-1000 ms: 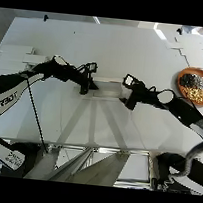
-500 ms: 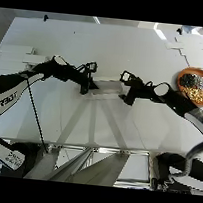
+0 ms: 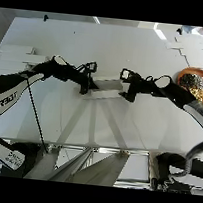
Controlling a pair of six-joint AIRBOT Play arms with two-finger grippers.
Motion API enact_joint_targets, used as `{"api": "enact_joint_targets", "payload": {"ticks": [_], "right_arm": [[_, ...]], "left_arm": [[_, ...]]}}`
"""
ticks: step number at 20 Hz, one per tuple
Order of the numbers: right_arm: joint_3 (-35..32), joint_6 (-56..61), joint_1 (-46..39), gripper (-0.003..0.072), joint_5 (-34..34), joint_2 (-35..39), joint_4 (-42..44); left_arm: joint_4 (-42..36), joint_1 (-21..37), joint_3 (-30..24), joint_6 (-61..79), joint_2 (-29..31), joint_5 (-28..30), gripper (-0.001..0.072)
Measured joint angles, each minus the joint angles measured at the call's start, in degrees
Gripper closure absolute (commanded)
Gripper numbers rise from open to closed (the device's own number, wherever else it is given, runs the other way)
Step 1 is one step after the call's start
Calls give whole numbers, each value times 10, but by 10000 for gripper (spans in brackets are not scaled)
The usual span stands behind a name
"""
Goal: Fold the box and place the chain.
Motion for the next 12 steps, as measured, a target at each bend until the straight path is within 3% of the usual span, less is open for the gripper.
{"api": "enact_joint_targets", "payload": {"ticks": [12], "right_arm": [[35, -77, -12, -3, 101, -84, 60]], "left_arm": [[1, 0, 0, 0, 0, -3, 695]]}}
